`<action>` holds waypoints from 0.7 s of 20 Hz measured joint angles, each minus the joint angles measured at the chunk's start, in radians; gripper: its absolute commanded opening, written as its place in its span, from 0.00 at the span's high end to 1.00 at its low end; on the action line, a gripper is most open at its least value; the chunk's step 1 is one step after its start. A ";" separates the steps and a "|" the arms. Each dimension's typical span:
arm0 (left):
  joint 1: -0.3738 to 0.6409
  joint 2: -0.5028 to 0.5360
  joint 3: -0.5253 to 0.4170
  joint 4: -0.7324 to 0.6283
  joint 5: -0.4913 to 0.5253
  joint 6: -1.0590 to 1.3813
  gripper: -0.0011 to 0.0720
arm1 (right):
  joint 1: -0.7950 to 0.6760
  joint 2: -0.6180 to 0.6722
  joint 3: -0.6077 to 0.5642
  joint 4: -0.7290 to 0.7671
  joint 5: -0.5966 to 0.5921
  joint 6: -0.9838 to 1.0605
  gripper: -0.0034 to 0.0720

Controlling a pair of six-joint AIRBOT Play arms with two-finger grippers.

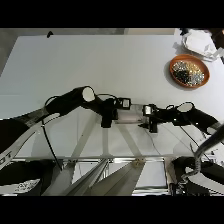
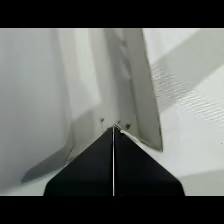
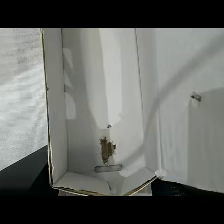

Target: Fold the box and place the chain.

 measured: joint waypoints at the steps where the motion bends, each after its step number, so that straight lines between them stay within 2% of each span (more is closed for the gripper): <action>1: 0.019 0.018 0.000 0.024 -0.026 -0.054 0.98 | 0.000 0.000 0.000 0.000 0.000 0.001 0.41; 7: 0.175 0.135 -0.020 0.133 -0.109 -0.417 0.98 | 0.000 0.000 0.000 0.000 0.000 0.002 0.41; 11: 0.276 0.214 -0.110 0.150 -0.126 -0.565 0.98 | 0.000 0.000 0.000 0.000 0.001 0.002 0.41; 14: 0.323 0.240 -0.200 0.138 -0.099 -0.614 0.98 | 0.000 0.000 0.000 0.000 0.001 0.003 0.41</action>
